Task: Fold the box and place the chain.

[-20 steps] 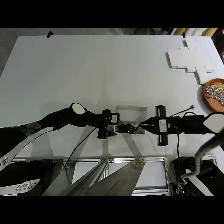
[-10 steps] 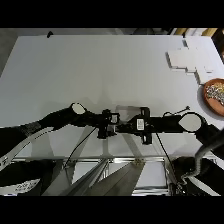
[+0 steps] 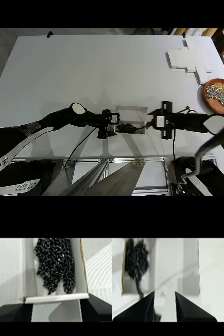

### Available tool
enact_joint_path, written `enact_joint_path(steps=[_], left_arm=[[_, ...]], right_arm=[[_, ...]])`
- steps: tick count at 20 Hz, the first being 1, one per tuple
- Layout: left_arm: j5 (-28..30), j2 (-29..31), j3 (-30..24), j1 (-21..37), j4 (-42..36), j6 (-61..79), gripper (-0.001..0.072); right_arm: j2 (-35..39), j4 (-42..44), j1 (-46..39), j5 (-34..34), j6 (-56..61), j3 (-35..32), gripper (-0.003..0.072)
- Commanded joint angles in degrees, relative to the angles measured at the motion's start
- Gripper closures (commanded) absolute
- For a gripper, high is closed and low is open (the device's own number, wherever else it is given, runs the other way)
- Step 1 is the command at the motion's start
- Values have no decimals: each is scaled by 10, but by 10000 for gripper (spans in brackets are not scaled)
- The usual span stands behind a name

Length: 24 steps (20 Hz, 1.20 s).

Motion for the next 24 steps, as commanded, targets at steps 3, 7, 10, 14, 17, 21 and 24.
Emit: enact_joint_path(steps=[3, 7, 10, 14, 17, 21, 24], left_arm=[[0, 0, 0, 0, 0, 0, 396], [0, 0, 0, 0, 0, 0, 396], [0, 0, 0, 0, 0, 0, 396], [0, 0, 0, 0, 0, 0, 396], [0, 0, 0, 0, 0, 0, 396], [0, 0, 0, 0, 0, 0, 396], [0, 0, 0, 0, 0, 0, 396]], right_arm=[[-31, -16, -82, 62, -29, -35, 446], [-85, -5, -67, 1, -45, -70, 463], [-122, 33, -30, -17, -82, -70, 463], [-174, 45, 1, -64, -82, -70, 463], [-179, 54, 0, -78, -82, -70, 464], [-179, 52, 0, -66, -76, -70, 654], [-156, 5, 0, -67, -21, -69, 668]])
